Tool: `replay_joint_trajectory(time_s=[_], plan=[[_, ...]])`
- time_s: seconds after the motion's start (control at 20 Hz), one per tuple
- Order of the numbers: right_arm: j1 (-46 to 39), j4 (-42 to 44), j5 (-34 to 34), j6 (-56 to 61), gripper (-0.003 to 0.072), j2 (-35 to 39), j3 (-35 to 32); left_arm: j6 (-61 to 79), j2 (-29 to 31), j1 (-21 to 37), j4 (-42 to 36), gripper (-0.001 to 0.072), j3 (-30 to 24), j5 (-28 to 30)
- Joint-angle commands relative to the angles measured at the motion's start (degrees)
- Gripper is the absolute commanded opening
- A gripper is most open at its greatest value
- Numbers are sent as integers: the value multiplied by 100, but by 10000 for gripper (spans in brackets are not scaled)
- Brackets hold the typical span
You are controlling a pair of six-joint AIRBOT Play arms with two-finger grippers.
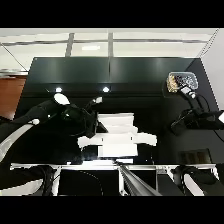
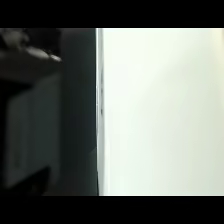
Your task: Fold the box and place the chain.
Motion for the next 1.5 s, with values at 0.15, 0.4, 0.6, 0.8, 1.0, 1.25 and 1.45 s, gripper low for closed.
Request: replay_joint_trajectory(time_s=[0.15, 0.4, 0.6, 0.8, 1.0, 1.25, 1.45], plan=[[688, 267, -704, -1589, 693, -7, -575, 1620, 111, -564, -540, 25, -442, 2004], [1545, 874, -1331, -2516, 693, -157, -892, 1526, 109, -787, 741, 25, -437, 1694], [2149, 855, -1377, -2588, 692, -369, -1172, 955, 109, -914, 813, 25, -452, 2337], [2505, 874, -1467, -2588, 692, -385, -1255, 940, 109, -911, 802, 26, -452, 2352], [2590, 1137, -1432, -2605, 693, -385, -1314, 868, 109, -911, 800, 26, -452, 2402], [3025, 1154, -1943, -2605, 692, -387, -1775, 863, 109, -911, 798, 26, -452, 2406], [3550, 1176, -2267, -2605, 692, -387, -1823, 863, 109, -911, 800, 26, -452, 2406]])
